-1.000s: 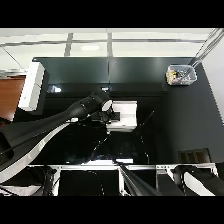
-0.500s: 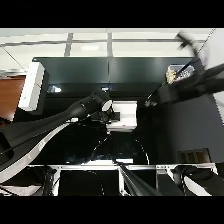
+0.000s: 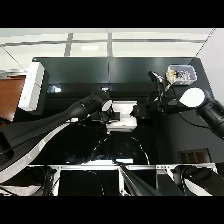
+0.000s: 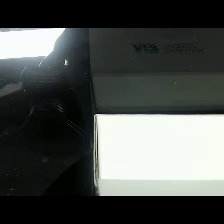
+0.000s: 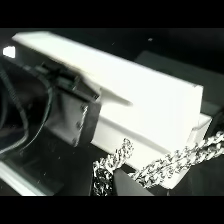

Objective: Fold the box and place the chain.

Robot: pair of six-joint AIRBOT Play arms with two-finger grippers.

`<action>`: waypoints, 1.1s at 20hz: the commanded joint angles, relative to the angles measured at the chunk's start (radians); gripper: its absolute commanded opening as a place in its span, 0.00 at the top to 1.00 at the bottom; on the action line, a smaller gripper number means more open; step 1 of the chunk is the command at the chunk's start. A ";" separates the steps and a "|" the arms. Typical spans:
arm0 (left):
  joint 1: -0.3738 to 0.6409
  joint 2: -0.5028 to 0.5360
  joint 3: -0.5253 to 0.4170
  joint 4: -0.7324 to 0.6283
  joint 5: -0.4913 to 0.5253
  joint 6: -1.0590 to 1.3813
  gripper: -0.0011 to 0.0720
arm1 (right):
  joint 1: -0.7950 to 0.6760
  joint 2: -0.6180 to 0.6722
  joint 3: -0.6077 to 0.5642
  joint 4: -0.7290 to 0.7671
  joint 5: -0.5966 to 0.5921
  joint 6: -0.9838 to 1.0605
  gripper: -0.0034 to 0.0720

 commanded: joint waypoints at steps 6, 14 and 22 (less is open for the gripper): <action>0.001 -0.001 0.000 0.000 0.000 0.000 0.94 | -0.222 -0.015 -0.008 -0.056 0.093 -0.038 0.47; 0.001 -0.001 0.000 0.000 -0.001 0.000 0.94 | -0.573 -0.128 -0.037 -0.366 -0.346 0.099 0.09; 0.001 -0.001 0.000 0.000 0.000 0.000 0.94 | -0.571 -0.592 0.356 -0.257 -0.269 0.098 0.10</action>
